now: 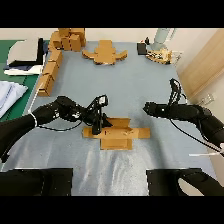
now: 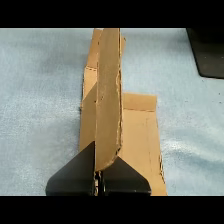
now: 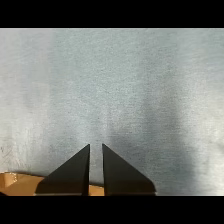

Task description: Fold the box.

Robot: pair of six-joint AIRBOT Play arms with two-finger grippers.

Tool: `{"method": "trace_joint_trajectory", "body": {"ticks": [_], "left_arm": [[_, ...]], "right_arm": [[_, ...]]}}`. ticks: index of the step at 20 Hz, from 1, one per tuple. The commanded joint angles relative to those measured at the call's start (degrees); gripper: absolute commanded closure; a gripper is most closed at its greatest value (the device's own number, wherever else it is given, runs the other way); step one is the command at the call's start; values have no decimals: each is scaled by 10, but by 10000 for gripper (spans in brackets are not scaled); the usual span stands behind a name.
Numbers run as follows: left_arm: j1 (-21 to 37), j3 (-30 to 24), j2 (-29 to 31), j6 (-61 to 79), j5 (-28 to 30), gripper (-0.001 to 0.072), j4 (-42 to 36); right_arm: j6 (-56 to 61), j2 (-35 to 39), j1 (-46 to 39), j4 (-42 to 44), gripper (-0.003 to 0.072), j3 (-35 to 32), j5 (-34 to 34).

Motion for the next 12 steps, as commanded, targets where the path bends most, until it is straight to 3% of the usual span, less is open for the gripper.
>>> {"method": "trace_joint_trajectory", "body": {"ticks": [1,5,12], "left_arm": [[0,0,0,-1,-5,695,2],[0,0,0,-8,-28,695,-24],[0,0,-11,-44,6,695,-24]], "right_arm": [[0,0,0,0,566,0,0],[0,-3,0,-1,566,-1,0],[-2,-18,0,10,566,0,1]]}}
